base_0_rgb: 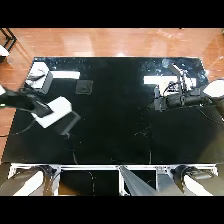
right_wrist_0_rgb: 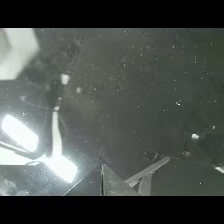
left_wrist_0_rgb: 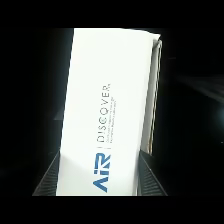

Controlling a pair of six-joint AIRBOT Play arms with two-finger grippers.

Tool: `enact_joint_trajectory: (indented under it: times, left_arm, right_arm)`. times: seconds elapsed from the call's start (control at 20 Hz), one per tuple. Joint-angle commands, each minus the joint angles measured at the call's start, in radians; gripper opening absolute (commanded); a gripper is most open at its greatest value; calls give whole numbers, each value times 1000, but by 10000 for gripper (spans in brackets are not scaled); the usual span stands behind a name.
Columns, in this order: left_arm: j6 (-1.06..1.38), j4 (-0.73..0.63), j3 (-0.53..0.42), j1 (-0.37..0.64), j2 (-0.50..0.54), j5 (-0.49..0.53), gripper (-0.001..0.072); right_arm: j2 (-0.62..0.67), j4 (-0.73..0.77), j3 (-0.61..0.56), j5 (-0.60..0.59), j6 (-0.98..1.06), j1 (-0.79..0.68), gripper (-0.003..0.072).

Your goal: Fold the box and place the chain.

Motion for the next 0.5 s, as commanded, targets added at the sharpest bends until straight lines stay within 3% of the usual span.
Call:
enact_joint_trajectory:
  times: [0.0, 0.15, 0.45]
  left_arm:
    - [-9, -61, 1, 286, -6, 163, 257]
    - [3, -135, 9, 383, -76, 339, 258]
    - [28, -114, 126, 399, -307, 397, 257]
  right_arm:
    - [0, -7, 0, -9, 0, -1, 20]
    - [0, -6, 0, -9, 1, -1, 20]
    - [0, -6, 0, -32, 36, -1, 20]
